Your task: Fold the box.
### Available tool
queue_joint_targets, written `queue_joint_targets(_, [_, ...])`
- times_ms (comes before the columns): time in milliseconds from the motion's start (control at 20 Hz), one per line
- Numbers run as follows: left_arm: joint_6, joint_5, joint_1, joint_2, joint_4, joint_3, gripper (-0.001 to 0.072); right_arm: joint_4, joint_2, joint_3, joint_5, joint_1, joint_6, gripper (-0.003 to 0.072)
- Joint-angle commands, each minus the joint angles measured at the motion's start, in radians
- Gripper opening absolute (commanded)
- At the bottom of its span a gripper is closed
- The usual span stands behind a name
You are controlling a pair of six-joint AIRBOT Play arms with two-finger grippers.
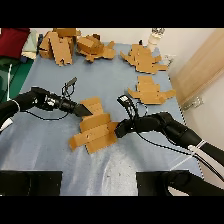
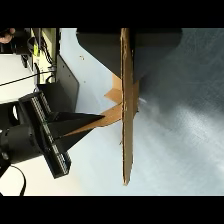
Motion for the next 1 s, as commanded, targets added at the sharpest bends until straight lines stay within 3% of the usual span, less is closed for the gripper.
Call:
queue_joint_targets(0, [0.051, -0.021, -0.001, 0.000, 0.002, 0.001, 0.0015, 0.001, 0.000, 0.000, 0.001, 0.000, 0.003, 0.0006])
queue_joint_targets(100, [0.093, -0.022, -0.001, 0.000, 0.000, 0.008, 0.0015, -0.027, 0.002, 0.000, -0.003, -0.004, 0.088, 0.0228])
queue_joint_targets(300, [0.176, -0.056, -0.018, 0.000, 0.000, 0.048, 0.0015, -0.274, 0.040, 0.000, -0.084, -0.076, 0.465, 0.0237])
queue_joint_targets(500, [0.308, -0.052, -0.105, 0.001, 0.003, 0.078, 0.0015, -0.412, 0.143, 0.000, -0.130, -0.167, 0.674, 0.0237])
queue_joint_targets(700, [0.418, -0.038, -0.183, 0.001, 0.039, 0.110, 0.0015, -0.425, 0.213, 0.000, -0.117, -0.189, 0.726, 0.0236])
queue_joint_targets(950, [0.434, 0.021, -0.193, 0.001, 0.110, 0.123, 0.0015, -0.413, 0.203, 0.000, -0.092, -0.182, 0.725, 0.0228])
